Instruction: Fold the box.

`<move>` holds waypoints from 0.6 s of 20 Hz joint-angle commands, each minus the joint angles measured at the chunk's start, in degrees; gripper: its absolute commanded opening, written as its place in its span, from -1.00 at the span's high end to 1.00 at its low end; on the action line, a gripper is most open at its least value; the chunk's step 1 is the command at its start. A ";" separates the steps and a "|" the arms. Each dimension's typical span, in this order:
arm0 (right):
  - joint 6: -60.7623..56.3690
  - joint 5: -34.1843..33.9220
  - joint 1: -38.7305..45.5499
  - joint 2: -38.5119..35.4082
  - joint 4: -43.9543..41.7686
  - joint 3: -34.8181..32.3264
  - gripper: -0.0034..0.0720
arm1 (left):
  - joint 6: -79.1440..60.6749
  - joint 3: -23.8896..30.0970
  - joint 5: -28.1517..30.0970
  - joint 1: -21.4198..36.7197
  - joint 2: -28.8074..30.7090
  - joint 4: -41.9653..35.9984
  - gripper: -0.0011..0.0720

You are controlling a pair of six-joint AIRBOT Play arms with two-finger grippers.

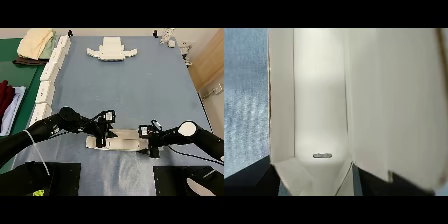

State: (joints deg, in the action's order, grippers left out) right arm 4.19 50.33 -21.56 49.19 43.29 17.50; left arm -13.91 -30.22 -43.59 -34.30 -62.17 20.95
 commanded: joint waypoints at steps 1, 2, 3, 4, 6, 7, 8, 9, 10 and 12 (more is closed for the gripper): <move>2.49 -1.44 0.02 1.55 -1.75 -0.66 -0.81 | 0.02 -0.04 0.04 0.00 0.00 0.00 0.93; 2.97 -1.42 0.02 2.49 -2.10 -0.66 -0.81 | 0.02 -0.04 0.02 0.00 0.00 0.00 0.93; 2.99 -1.38 0.02 3.37 -2.45 -0.66 -0.81 | 0.02 -0.04 0.02 0.00 0.00 0.02 0.93; 3.04 -1.33 0.02 3.85 -2.45 -0.66 -0.81 | 0.02 -0.04 0.04 0.00 0.00 0.02 0.93; 4.31 -1.36 0.02 4.07 -2.64 -0.66 -0.64 | 0.02 -0.04 0.02 0.00 0.00 0.00 0.93; 4.48 -1.38 0.02 4.07 -2.60 -0.66 -0.50 | 0.02 -0.04 0.04 0.00 0.00 0.00 0.93; 4.50 -1.42 0.02 4.24 -2.58 -0.68 -0.48 | 0.02 -0.04 0.02 0.00 0.00 0.00 0.93; 4.52 -1.53 0.02 4.72 -2.60 -0.66 -0.45 | 0.02 -0.04 0.04 0.00 0.00 0.00 0.93; 4.87 -1.53 0.02 5.27 -2.69 -0.66 -0.44 | 0.02 -0.04 0.02 0.00 0.00 0.00 0.93; 4.90 -1.53 0.02 6.12 -2.89 -0.66 -0.44 | 0.02 -0.04 0.02 0.00 0.00 0.00 0.93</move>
